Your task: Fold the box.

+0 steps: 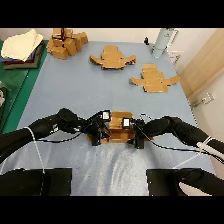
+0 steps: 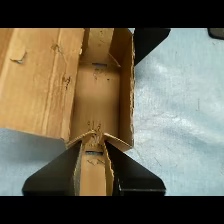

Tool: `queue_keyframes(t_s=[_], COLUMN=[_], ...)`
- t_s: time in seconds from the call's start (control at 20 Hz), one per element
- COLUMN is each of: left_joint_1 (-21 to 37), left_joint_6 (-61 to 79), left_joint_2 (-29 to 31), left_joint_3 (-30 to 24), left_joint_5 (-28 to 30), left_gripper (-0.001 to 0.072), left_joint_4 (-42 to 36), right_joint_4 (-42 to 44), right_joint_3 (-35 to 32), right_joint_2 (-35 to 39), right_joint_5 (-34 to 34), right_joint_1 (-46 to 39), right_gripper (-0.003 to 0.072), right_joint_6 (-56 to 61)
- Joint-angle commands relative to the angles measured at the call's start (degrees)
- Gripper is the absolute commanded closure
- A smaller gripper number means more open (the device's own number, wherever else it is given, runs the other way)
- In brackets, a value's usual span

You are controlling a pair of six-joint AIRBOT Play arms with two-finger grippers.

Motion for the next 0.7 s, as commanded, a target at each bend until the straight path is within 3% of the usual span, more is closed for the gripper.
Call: queue_keyframes(t_s=[0.0, 0.1, 0.2, 0.45, 0.5, 0.55, 0.6, 0.65], left_joint_1=[-0.83, -0.83, -0.83, -0.83, -0.81, -0.7, -0.7, -0.72], left_joint_6=[1.18, 1.16, 1.05, 0.33, -1.22, -3.41, -6.67, -11.19], left_joint_2=[-0.61, -0.85, -0.83, -0.83, -0.74, -0.28, 0.7, 1.92], left_joint_3=[0.07, 0.07, 0.07, 0.07, 0.07, 0.07, 0.07, 0.07], left_joint_5=[0.92, 0.59, -0.15, -1.07, -1.03, -1.07, -1.05, -1.07], left_gripper=[0.0494, 0.0477, 0.0143, 0.0149, 0.0251, 0.0522, 0.0696, 0.0696], left_joint_4=[-2.45, -2.45, -2.4, -2.23, -1.4, 1.09, 5.51, 9.57], right_joint_4=[0.02, 0.0, 0.02, 0.02, 0.02, 0.02, 0.02, 0.02], right_joint_3=[0.0, 0.0, 0.0, 0.0, 0.0, 0.0, 0.0, 0.0], right_joint_2=[-0.02, -0.02, -0.02, -0.02, -0.02, -0.02, -0.02, -0.02], right_joint_5=[0.0, 0.02, 0.0, 0.0, 0.0, 0.0, 0.02, 0.0], right_joint_1=[0.0, 0.0, 0.0, 0.0, 0.0, 0.0, 0.0, 0.0], right_gripper=[0.0128, 0.0128, 0.0129, 0.0128, 0.0129, 0.0128, 0.0128, 0.0128], right_joint_6=[0.0, 0.0, 0.0, 0.0, 0.0, 0.0, 0.0, 0.0])
